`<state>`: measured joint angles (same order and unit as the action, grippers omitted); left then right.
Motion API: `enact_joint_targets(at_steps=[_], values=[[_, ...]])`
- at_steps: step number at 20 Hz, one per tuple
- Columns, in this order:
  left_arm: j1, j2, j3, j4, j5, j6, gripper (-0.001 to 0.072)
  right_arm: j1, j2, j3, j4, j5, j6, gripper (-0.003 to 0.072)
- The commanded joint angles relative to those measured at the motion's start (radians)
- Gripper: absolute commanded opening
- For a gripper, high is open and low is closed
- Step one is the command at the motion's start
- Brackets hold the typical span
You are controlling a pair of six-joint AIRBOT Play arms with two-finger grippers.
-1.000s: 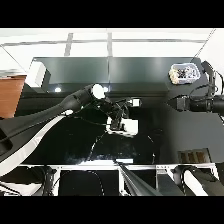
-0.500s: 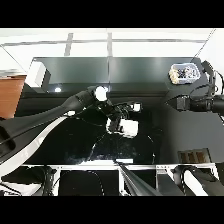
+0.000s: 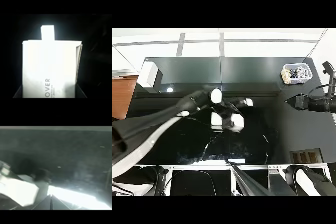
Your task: Fold the box and place the chain.
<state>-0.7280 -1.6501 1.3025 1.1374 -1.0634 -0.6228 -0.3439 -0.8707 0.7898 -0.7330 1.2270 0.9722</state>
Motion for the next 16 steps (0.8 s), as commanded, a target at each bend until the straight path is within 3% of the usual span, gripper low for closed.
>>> enact_joint_targets(at_steps=[1,5,9,11,13,16], values=[[0.154,0.099,0.009,0.158,-0.09,-0.318,0.027,-0.067,0.0,0.001,-0.052,0.011,0.001,0.0016],[0.499,0.244,-0.062,0.328,-0.178,-0.616,0.0273,-0.071,0.0,0.001,-0.05,0.017,0.001,0.0017],[0.899,0.368,-0.22,0.304,-0.147,-0.645,0.0274,-0.071,0.0,0.0,-0.05,0.013,0.002,0.0016],[1.057,0.369,-0.254,0.265,-0.115,-0.632,0.0274,-0.071,0.0,0.0,-0.045,-0.001,0.014,0.0016],[1.144,0.331,-0.245,0.27,-0.069,-0.607,0.0274,-0.071,0.0,0.0,-0.046,-0.016,0.019,0.0016],[1.186,0.26,-0.218,0.249,0.083,-0.603,0.0292,-0.071,0.0,0.0,-0.043,-0.069,0.032,0.0017]])
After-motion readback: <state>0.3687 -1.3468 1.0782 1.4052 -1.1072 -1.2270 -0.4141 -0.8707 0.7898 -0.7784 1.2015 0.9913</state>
